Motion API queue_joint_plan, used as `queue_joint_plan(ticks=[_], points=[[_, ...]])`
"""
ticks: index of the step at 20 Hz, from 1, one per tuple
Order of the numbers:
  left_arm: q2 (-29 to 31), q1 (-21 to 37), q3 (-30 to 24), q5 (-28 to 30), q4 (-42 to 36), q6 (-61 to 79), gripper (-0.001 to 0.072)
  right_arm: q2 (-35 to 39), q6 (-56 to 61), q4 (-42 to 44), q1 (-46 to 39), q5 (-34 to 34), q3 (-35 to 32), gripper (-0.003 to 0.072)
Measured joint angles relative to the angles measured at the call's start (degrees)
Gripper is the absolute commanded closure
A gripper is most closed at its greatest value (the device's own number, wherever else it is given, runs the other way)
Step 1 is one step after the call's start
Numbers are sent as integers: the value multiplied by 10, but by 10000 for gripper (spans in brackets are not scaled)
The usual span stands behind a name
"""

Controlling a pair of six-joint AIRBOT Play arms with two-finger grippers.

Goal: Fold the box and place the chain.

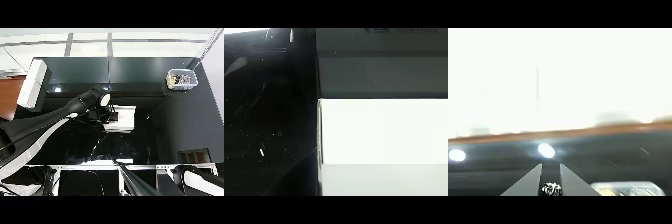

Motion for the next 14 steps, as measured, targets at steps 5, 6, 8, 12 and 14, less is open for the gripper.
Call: queue_joint_plan(ticks=[5,6,8,12,14], points=[[0,0,0,0,0,0,679,63,-57,144,14,49,-7,671],[0,0,0,0,0,0,679,70,-66,159,25,59,-14,671],[0,0,0,0,0,0,679,78,-81,176,56,93,-39,671],[0,0,0,0,2,0,679,85,-102,194,137,183,-132,671],[0,0,0,0,2,0,679,86,-111,199,180,214,-199,671]])
